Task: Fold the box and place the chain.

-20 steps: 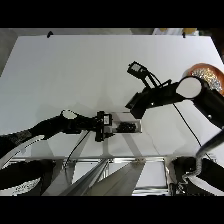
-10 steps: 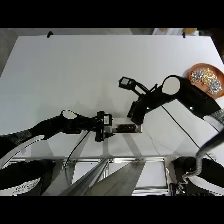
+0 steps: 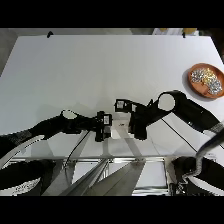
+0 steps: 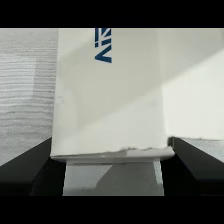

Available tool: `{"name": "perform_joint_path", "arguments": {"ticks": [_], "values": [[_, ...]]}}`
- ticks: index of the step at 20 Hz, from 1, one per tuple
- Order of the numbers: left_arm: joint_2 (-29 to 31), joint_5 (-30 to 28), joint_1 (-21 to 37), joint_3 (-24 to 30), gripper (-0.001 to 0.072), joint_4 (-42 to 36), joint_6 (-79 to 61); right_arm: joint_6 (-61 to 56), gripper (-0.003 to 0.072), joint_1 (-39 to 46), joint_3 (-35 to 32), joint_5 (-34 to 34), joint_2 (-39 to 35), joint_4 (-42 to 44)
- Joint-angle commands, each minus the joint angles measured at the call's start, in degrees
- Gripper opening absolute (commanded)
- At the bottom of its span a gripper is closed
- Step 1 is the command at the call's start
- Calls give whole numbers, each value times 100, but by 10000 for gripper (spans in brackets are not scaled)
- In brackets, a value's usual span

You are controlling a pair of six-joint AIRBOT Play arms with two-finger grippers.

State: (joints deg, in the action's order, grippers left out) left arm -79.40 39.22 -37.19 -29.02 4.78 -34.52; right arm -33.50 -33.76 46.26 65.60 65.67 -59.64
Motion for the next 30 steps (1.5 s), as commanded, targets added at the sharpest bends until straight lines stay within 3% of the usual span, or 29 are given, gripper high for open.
{"name": "perform_joint_path", "arguments": {"ticks": [1, 8, 11, 20, 27, 30], "values": [[0, -2, -2, 0, 272, 0, 0, 140, 319, -28, -37, -326, -184, -210], [0, -2, -2, 0, 272, 0, -2, 555, 316, -234, -164, -813, -293, -525], [0, -2, -2, 0, 272, 0, -2, 551, 283, -411, -229, -824, -293, -634], [0, -2, -2, 0, 272, 0, -2, 560, 294, -820, -236, -820, -496, -667], [0, -4, -2, 0, 272, 0, -2, 483, 292, -951, -313, -1165, -494, -1228], [0, -2, -2, 0, 272, 0, -2, 479, 181, -951, -313, -1209, -494, -1241]]}}
